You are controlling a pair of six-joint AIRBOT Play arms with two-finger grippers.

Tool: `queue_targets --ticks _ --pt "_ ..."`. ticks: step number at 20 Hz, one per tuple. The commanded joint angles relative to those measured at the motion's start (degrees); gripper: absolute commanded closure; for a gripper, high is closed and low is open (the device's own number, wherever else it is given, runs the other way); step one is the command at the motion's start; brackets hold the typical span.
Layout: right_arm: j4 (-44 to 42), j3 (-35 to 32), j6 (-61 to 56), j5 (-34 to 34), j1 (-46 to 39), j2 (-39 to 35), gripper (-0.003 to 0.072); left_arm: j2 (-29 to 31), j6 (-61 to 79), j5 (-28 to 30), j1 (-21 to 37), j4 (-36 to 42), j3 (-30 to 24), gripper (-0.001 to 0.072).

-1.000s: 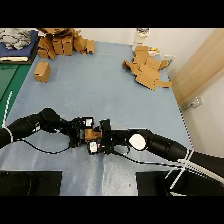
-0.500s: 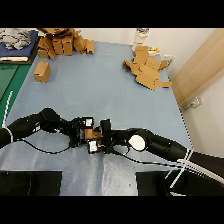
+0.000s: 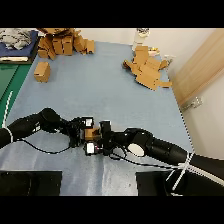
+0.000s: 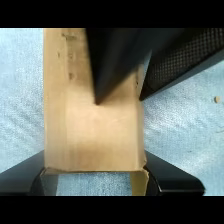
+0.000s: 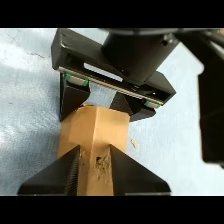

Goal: Fold the box.

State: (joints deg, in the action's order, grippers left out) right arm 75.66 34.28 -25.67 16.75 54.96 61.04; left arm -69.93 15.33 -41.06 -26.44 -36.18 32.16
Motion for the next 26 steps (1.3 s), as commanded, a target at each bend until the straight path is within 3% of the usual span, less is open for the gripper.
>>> queue_targets --ticks 1,4,20,22,26 --pt "4.74 0.04 -4.90 -0.11 0.42 -0.04 0.0427 0.02 0.04 -0.07 -0.02 -0.04 0.02 0.0202" --pt "5.16 0.04 -4.90 0.28 0.42 -0.04 0.0463 0.02 0.04 -0.07 -0.02 -0.02 0.02 0.0202" --pt "5.14 0.04 -4.90 0.72 0.50 -3.04 0.0465 0.02 0.04 -0.07 -0.02 -0.02 0.02 0.0202" --pt "5.14 0.04 -4.87 0.81 0.50 -2.27 0.0578 0.02 0.04 -0.07 -0.02 -0.02 0.02 0.0202" --pt "5.14 0.04 -4.85 0.85 0.52 -1.01 0.0585 0.02 0.04 -0.09 -0.02 -0.02 0.02 0.0202"
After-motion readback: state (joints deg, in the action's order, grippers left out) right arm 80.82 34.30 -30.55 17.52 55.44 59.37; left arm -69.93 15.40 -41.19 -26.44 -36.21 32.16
